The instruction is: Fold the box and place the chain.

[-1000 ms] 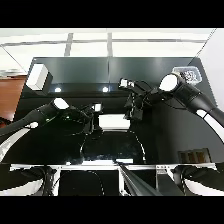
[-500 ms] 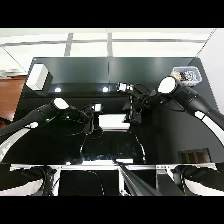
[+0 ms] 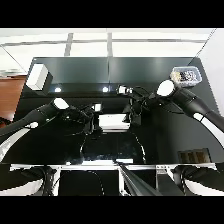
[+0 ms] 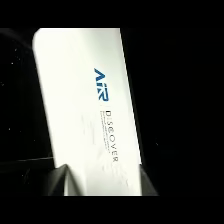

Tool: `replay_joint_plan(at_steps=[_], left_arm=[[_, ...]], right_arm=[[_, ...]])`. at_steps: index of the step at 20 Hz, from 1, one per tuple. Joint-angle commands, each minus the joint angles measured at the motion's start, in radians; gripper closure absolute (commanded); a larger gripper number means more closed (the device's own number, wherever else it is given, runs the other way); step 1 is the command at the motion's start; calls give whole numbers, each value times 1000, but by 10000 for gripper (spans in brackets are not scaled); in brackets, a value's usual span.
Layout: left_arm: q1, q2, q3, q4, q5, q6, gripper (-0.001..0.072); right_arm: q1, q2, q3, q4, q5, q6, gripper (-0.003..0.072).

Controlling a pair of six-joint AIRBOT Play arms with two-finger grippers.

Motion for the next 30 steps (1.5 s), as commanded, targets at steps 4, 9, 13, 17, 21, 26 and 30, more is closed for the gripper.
replay_joint_plan(at_steps=[4, 9, 13, 17, 21, 26, 30], left_arm=[[0, -1, 0, 0, 0, 2, 366], [0, -1, 0, 0, 0, 2, 365], [0, -1, 0, 0, 0, 2, 365], [0, -1, 0, 0, 0, 2, 365], [0, -1, 0, 0, 0, 1, 364], [0, -1, 0, 0, 0, 2, 364], [0, -1, 0, 0, 0, 1, 365]], right_arm=[[0, 0, -1, -2, 21, 2, 457], [0, 0, -2, -5, 32, 2, 456], [0, 0, -5, -5, 42, 2, 455], [0, 0, -5, -5, 42, 2, 457], [0, 0, -5, -6, 42, 2, 458], [1, 0, -5, -22, 40, 10, 459], [1, 0, -5, -22, 44, 12, 459]])
